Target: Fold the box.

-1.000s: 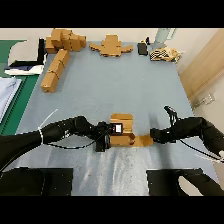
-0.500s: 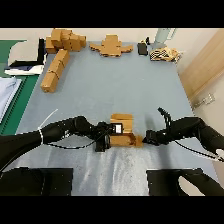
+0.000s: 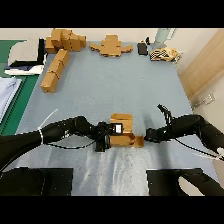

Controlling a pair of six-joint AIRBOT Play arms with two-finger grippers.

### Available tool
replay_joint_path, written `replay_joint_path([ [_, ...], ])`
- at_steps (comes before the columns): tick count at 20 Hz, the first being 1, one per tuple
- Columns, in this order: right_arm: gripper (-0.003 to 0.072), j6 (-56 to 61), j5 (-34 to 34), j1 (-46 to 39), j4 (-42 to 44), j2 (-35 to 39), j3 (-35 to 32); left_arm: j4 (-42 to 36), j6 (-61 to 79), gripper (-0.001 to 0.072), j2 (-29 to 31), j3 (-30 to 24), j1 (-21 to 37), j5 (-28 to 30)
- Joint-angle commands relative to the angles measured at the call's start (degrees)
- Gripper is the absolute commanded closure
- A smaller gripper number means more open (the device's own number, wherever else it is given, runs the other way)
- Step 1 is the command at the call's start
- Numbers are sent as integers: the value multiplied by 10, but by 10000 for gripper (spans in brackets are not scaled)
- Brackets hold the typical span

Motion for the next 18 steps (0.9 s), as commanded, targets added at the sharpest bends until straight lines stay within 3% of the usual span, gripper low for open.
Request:
replay_joint_path([
  [1,682,71,21,0,-81,6,2,0,0,352,0,1,0,0],
  [11,682,30,21,2,-10,-49,-4,0,0,353,0,1,0,0],
  [18,682,6,8,41,47,-45,-6,0,0,352,0,1,0,0],
])
